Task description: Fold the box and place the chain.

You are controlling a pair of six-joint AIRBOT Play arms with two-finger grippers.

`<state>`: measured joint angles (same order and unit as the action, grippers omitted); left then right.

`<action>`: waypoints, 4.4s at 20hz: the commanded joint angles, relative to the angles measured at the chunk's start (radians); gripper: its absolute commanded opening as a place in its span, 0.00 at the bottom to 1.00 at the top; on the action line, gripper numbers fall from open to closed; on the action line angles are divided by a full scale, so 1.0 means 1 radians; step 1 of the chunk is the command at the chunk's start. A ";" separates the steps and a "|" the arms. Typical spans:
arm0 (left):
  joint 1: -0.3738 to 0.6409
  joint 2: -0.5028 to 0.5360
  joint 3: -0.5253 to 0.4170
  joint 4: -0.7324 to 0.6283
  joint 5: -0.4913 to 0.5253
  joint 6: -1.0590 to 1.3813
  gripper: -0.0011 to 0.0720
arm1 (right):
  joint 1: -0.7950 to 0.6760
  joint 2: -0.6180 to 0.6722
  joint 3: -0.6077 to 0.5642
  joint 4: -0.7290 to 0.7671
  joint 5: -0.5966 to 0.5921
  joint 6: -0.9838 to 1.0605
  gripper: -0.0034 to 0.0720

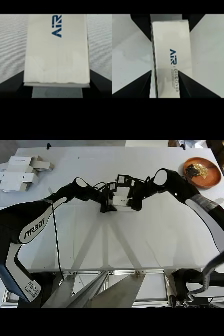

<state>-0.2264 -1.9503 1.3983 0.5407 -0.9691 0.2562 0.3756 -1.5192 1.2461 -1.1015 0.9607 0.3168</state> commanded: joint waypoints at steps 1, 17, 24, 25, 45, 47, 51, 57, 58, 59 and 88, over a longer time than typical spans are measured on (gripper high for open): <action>0.000 0.000 0.000 -0.002 0.007 -0.002 0.40 | -0.001 0.053 0.001 -0.002 -0.018 0.034 0.54; 0.000 0.000 0.000 -0.002 0.007 -0.002 0.40 | -0.183 -0.158 -0.058 0.526 0.103 0.315 0.06; 0.000 0.000 0.000 -0.002 0.007 -0.002 0.40 | -0.163 -0.194 -0.058 0.496 0.128 0.315 0.06; 0.000 0.000 0.000 -0.002 0.007 -0.002 0.40 | -0.161 -0.194 -0.058 0.484 0.128 0.316 0.06; 0.000 0.000 0.000 -0.002 0.007 -0.002 0.40 | -0.275 0.281 -0.058 0.027 -0.075 0.628 0.07; 0.000 0.000 0.000 -0.002 0.007 -0.002 0.40 | -0.324 0.316 -0.058 -0.089 -0.070 0.719 0.07; 0.000 0.000 0.000 -0.002 0.007 -0.002 0.40 | -0.396 0.355 -0.058 -0.228 -0.022 0.869 0.07; 0.000 0.000 0.000 -0.002 0.007 -0.002 0.40 | -0.403 0.355 -0.058 -0.436 0.027 1.067 0.07; 0.000 0.000 0.000 -0.002 0.007 -0.002 0.40 | -0.403 0.355 -0.058 -0.430 0.028 1.067 0.07; 0.000 0.000 0.000 -0.002 0.007 -0.002 0.40 | -0.403 0.355 -0.058 -0.420 0.027 1.067 0.07; 0.003 0.189 0.000 0.000 0.000 -0.317 0.40 | -0.403 0.355 -0.058 -0.419 0.026 1.067 0.07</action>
<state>-0.2249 -1.8271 1.3983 0.5362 -0.9707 0.0444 -0.0269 -1.1645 1.1873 -1.5208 0.9867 1.3834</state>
